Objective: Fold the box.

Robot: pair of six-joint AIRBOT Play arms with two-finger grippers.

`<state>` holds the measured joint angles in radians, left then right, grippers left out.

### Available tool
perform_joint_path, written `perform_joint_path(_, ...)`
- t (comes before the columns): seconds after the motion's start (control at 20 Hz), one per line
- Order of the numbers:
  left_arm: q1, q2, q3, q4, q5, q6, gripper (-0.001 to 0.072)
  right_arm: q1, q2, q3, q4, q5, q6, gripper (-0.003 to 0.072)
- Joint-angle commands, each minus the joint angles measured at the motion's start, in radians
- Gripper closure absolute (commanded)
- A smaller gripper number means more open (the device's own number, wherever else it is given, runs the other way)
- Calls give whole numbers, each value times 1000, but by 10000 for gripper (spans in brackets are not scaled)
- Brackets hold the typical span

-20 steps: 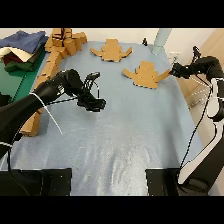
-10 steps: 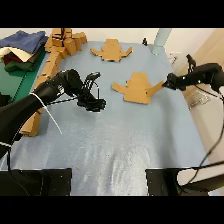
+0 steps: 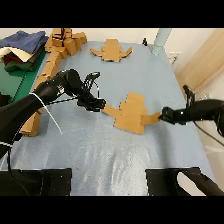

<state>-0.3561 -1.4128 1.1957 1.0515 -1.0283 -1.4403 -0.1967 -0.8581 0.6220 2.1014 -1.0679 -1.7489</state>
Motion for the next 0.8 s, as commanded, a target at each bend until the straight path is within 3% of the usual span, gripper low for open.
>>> perform_joint_path(0.0,1,0,0,0,0,0,698,6,110,-115,-57,-32,48,610)
perform_joint_path(0.05,1,0,0,0,0,0,698,5,103,-114,-60,-27,48,475)
perform_joint_path(0.1,1,0,0,0,0,0,698,5,90,-112,-63,-17,48,445)
perform_joint_path(0.35,1,0,0,0,0,0,698,5,-98,-59,-48,5,-3,446)
perform_joint_path(0.75,0,0,0,-10,46,0,698,5,-335,17,157,27,-224,448)
